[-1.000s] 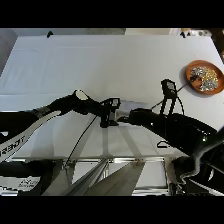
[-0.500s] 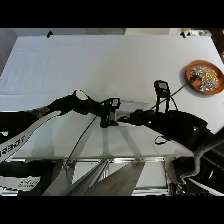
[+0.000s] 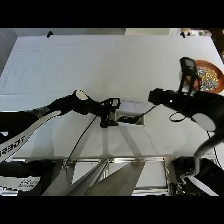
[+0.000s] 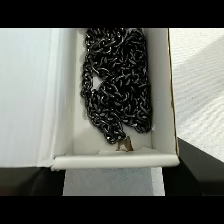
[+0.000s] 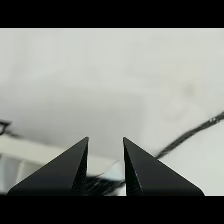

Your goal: Fold the box and place the chain.

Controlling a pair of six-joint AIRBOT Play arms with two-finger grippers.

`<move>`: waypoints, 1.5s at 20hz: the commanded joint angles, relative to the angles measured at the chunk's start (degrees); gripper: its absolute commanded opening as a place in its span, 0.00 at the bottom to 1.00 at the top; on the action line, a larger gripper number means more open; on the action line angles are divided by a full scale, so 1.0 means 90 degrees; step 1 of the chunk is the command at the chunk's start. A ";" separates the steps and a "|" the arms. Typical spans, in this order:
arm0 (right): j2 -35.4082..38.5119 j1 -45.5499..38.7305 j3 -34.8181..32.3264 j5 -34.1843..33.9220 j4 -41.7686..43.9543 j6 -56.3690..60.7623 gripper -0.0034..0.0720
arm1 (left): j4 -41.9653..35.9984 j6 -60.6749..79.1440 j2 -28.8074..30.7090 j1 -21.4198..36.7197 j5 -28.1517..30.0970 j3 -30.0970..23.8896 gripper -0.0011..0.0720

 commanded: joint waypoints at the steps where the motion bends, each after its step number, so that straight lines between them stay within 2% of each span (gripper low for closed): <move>1: -0.0165 -0.1280 0.0070 0.0389 -0.0189 -0.1081 0.41 | 0.0002 0.0000 0.0005 0.0002 0.0000 0.0005 0.30; 2: -0.0384 -0.1579 0.0070 0.0593 -0.0287 -0.1302 0.49 | 0.0002 0.0000 0.0005 0.0002 0.0000 0.0005 0.30; 3: -0.0653 -0.1819 0.0070 0.0748 -0.0279 -0.1545 0.52 | 0.0002 0.0000 0.0005 0.0002 0.0000 0.0005 0.30; 7: -0.1984 -0.2074 0.0129 0.0816 -0.0172 -0.2040 0.51 | 0.0002 0.0000 0.0005 0.0002 0.0000 0.0005 0.30; 11: -0.2982 -0.2074 0.0653 0.0794 0.0063 -0.2042 0.51 | 0.0002 0.0000 0.0005 0.0002 0.0000 0.0005 0.30; 14: -0.3424 -0.2074 0.1027 0.0903 0.0058 -0.2040 0.51 | 0.0002 0.0000 0.0005 0.0002 0.0000 0.0005 0.30; 17: -0.3764 -0.2072 0.1090 0.0930 0.0058 -0.2035 0.43 | 0.0002 0.0000 0.0005 0.0002 0.0000 0.0005 0.30; 27: -0.4330 -0.2055 0.1090 0.0432 0.0323 -0.2035 0.42 | 0.0002 0.0000 0.0005 0.0002 0.0002 0.0005 0.30; 30: -0.4408 -0.2055 0.1088 0.0452 0.0374 -0.2040 0.17 | 0.0002 0.0000 0.0005 0.0002 0.0002 0.0005 0.30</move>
